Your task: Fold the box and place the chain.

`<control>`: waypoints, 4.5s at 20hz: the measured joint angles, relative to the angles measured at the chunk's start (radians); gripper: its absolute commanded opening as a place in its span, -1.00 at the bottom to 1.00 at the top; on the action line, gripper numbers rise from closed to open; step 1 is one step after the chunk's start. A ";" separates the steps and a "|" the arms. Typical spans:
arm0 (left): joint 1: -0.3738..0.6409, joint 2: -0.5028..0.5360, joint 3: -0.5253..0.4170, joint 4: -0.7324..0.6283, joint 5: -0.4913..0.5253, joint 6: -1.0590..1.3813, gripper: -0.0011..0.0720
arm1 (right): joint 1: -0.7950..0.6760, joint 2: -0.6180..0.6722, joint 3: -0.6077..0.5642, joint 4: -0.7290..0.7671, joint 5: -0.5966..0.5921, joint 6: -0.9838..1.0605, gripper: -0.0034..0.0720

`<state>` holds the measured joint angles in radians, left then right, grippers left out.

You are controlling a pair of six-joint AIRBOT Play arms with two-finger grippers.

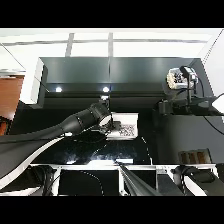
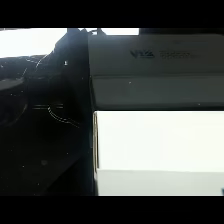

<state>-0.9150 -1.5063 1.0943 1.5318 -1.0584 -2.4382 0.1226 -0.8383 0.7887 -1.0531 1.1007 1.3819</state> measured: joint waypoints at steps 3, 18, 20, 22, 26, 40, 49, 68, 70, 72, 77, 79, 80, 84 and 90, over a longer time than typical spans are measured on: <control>0.000 0.001 0.006 -0.003 0.000 0.000 -0.79 | -0.040 0.006 0.002 -0.012 0.027 -0.018 0.18; 0.103 0.215 0.011 0.003 -0.164 0.331 -0.12 | -0.064 0.010 0.002 -0.014 0.047 -0.032 0.18; 0.189 0.289 -0.031 -0.041 -0.143 0.452 -0.12 | -0.064 0.010 0.002 -0.014 0.047 -0.029 0.18; 0.298 0.351 -0.093 -0.192 -0.100 0.665 -0.12 | -0.064 0.010 0.002 -0.014 0.047 -0.029 0.18; 0.489 0.396 -0.248 -0.641 -0.093 1.320 0.98 | -0.064 0.010 0.002 -0.017 0.045 -0.029 0.18; 0.570 0.207 -0.468 -0.982 0.114 2.760 0.99 | -0.064 0.010 0.002 -0.021 0.028 -0.070 0.18; 0.513 0.181 -0.468 -1.038 0.138 2.834 0.99 | -0.064 0.010 0.002 -0.022 -0.026 -0.078 0.18; 0.404 0.158 -0.441 -1.038 0.263 2.723 0.03 | -0.064 -0.006 0.002 -0.051 -0.083 -0.091 0.96; 0.404 0.158 -0.441 -1.038 0.264 2.722 0.03 | -0.047 -0.040 0.002 -0.006 -0.119 -0.125 0.96; 0.404 0.158 -0.441 -1.037 0.266 2.721 0.03 | -0.007 -0.093 0.002 0.054 -0.156 -0.175 0.96; 0.404 0.158 -0.441 -1.036 0.267 2.720 0.03 | 0.121 -0.217 0.002 0.159 -0.204 -0.472 0.96; 0.404 0.158 -0.441 -1.036 0.268 2.720 0.03 | 0.161 -0.237 0.010 0.179 -0.179 -0.618 0.96; 0.404 0.158 -0.441 -1.036 0.269 2.720 0.04 | 0.177 -0.243 0.019 0.186 -0.153 -0.686 0.96; 0.403 0.158 -0.441 -1.035 0.270 2.720 0.04 | 0.206 -0.225 0.040 0.185 -0.071 -0.876 0.96; 0.402 0.158 -0.441 -1.035 0.270 2.720 0.04 | 0.229 -0.190 -0.013 0.169 -0.040 -0.966 0.96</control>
<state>-0.5133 -1.3479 0.6537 0.4969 -0.7887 0.2821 0.3519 -1.0283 0.7761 -0.8845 1.0607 0.4156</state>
